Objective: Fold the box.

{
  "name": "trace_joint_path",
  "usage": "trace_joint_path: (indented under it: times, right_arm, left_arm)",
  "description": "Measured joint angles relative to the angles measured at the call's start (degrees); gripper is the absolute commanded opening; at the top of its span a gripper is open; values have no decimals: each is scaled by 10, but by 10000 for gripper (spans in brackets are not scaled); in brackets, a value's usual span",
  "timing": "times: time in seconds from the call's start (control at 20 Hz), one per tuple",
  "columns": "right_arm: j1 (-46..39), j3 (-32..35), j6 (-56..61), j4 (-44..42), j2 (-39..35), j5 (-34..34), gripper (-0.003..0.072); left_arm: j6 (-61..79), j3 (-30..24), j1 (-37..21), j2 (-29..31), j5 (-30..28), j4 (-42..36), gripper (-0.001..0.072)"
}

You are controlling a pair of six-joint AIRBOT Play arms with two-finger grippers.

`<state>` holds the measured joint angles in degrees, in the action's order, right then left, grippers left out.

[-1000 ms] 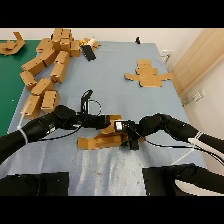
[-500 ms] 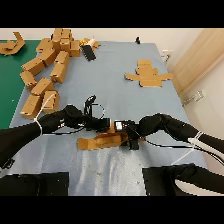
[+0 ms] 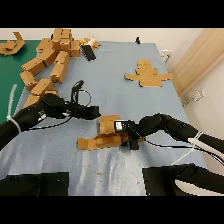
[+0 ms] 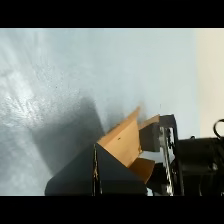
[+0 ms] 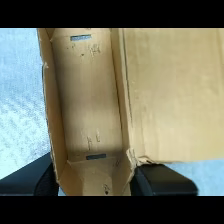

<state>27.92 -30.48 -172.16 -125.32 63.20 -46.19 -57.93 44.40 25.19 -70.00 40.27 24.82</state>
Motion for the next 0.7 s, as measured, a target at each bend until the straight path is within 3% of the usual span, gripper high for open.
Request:
trace_joint_path:
  times: [0.3,0.5,0.55,0.6,0.65,0.7]
  right_arm:
    - [0,0,0,0,0,0,511]
    - [0,0,0,0,0,0,511]
    - [0,0,0,0,0,0,511]
    - [0,0,0,0,0,0,511]
    - [0,0,0,0,0,0,511]
    - [0,0,0,0,0,0,511]
  left_arm:
    - [150,-91,-34,138,37,9,12]
    - [219,-128,16,208,48,123,17]
    - [228,-133,38,219,49,169,100]
    - [236,-135,59,226,49,208,464]
    - [241,-137,82,229,49,243,695]
    - [245,-139,102,229,45,267,696]
